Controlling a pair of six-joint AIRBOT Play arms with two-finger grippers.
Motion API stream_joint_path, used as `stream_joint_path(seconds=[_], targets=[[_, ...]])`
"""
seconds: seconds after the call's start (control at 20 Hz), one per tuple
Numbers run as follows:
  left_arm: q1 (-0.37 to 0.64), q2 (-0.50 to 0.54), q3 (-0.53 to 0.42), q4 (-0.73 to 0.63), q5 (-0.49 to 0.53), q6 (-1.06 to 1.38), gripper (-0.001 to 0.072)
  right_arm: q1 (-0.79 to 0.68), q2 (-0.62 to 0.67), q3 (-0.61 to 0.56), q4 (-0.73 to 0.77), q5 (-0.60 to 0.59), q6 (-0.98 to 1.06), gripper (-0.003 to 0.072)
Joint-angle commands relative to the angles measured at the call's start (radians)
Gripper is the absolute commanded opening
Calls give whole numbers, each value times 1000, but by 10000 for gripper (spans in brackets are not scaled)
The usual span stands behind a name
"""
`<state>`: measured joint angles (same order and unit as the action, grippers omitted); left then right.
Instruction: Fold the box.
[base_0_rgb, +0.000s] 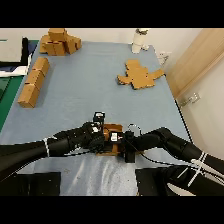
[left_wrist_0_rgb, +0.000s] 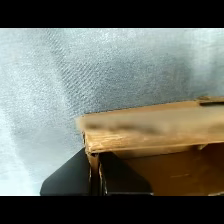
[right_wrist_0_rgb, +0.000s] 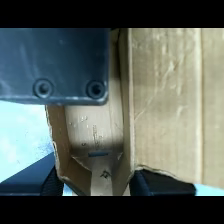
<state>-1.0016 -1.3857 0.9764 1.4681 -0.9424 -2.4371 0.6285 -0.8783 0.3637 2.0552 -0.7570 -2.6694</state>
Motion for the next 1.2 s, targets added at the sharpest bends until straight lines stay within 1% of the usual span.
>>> stream_joint_path(seconds=[0.0,0.15,0.2,0.25,0.3,0.6,0.8,0.95,1.15], targets=[[-3,-5,5,-9,12,-25,13,1,0,1,1,4,-2,442],[-3,-4,5,-30,12,-23,16,1,0,1,1,4,-2,442],[-3,-4,6,-32,11,-20,164,1,0,1,1,4,-2,442],[-3,-4,8,-35,4,-23,478,1,0,1,1,4,-2,442],[-2,-3,8,-51,-8,-23,546,1,0,1,1,4,-2,442],[5,29,10,-75,-35,21,546,1,0,1,1,4,-2,442],[56,65,10,-89,-88,57,547,1,0,1,1,4,-2,442],[80,72,10,-129,-130,141,546,1,0,1,1,4,-2,442],[92,72,10,-152,-143,192,546,1,0,1,1,4,-2,443]])
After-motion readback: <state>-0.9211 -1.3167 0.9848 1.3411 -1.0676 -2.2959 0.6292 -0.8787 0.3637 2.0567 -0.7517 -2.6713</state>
